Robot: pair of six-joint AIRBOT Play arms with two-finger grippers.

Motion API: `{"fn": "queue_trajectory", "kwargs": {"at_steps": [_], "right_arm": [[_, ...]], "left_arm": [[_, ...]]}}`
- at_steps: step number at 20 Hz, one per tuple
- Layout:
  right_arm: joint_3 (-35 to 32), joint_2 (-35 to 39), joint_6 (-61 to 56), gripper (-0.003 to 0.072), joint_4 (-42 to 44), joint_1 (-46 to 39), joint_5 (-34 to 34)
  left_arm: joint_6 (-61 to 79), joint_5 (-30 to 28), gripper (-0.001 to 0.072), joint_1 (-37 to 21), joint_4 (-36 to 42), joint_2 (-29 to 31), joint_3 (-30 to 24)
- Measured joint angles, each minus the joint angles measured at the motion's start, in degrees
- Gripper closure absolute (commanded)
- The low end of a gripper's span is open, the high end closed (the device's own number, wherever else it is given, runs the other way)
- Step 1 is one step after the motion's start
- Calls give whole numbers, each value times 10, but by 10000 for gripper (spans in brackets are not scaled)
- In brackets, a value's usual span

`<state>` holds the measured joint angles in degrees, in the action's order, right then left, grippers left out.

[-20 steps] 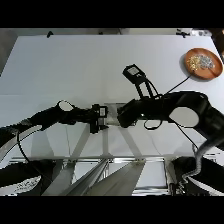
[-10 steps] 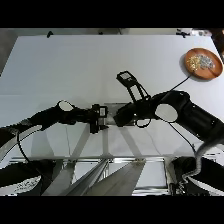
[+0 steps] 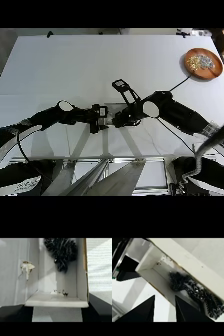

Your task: Fold the box and place the chain.

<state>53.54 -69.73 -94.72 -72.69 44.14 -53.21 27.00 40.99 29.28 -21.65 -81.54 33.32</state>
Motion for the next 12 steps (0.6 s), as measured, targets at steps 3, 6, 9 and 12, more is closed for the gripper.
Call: {"fn": "queue_trajectory", "kwargs": {"at_steps": [3, 6, 9, 12], "right_arm": [[0, -4, 0, 402, 0, 0, 3], [0, 13, 0, 403, -11, -8, -21], [0, 63, 0, 404, -50, -44, -70], [0, 118, 0, 400, -115, -115, -113]], "left_arm": [[0, 0, 315, 0, 0, 0, 0], [0, 0, 315, 0, 0, 0, 0], [0, 0, 315, 0, 0, 0, 0], [0, 0, 315, 0, 0, 0, 0]]}}
